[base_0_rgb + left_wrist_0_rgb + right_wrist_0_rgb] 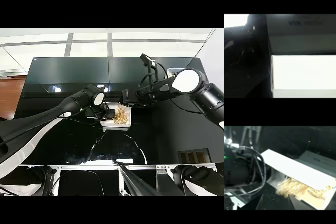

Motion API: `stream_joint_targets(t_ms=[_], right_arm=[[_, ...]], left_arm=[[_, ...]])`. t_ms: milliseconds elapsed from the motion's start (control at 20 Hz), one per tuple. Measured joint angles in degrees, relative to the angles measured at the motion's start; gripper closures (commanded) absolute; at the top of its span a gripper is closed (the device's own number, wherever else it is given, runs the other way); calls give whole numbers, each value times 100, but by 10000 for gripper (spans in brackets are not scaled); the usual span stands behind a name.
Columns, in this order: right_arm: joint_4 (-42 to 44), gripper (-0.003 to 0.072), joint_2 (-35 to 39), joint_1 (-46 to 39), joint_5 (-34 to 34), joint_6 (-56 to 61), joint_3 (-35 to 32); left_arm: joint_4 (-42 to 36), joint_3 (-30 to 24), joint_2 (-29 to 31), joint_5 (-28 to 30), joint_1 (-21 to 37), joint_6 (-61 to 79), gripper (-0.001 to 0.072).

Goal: Fold the box and place the chain.

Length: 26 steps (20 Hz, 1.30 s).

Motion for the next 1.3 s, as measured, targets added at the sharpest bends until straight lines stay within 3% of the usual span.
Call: stream_joint_targets(t_ms=[300, 350, 450, 750, 850, 1000, 1100, 1200, 1300], right_arm=[[-337, 305, 238, -743, 466, -234, -72], [-400, 305, 304, -896, 568, -293, -79], [-450, 305, 407, -1128, 726, -422, -85], [-560, 305, 507, -1403, 925, -695, -90], [-625, 305, 518, -1427, 911, -730, -90], [-702, 305, 522, -1445, 791, -765, -125], [-734, 305, 522, -1447, 623, -778, -168], [-752, 305, 522, -1449, 437, -796, -203], [-780, 305, 522, -1449, 247, -798, -219]], left_arm=[[-4, 0, -13, 17, 0, 0, 679], [-13, 7, -15, 11, 0, 0, 590], [-57, 55, -7, 0, 0, 0, 136], [435, 168, 772, -369, -42, 136, 115], [846, 22, 1235, -514, 11, 372, 116], [1099, -487, 1858, -785, 544, 758, 115], [487, -955, 2085, -632, 1121, 1491, 116], [-699, -1412, 2151, -365, 1655, 2931, 115], [-1878, -1790, 2122, -164, 2002, 4896, -3]])
